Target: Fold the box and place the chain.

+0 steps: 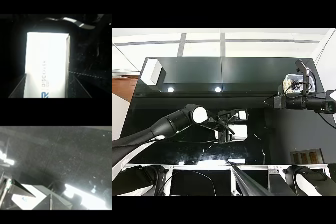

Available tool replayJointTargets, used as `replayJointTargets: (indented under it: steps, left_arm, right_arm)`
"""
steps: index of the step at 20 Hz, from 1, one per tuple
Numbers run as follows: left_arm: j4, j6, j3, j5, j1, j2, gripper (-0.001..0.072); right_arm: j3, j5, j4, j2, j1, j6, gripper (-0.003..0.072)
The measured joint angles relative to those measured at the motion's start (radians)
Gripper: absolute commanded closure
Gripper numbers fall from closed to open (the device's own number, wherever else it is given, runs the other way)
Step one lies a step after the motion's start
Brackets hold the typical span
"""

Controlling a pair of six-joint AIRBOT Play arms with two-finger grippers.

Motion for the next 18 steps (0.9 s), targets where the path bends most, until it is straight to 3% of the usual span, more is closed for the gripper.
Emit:
replayJointTargets:
  steps: [18]
  left_arm:
    - [0.028, -0.068, 0.001, -0.037, 0.041, 0.019, 0.0003]
  right_arm:
    - [0.000, 0.002, 0.000, 0.000, 0.000, 0.000, 0.0660]
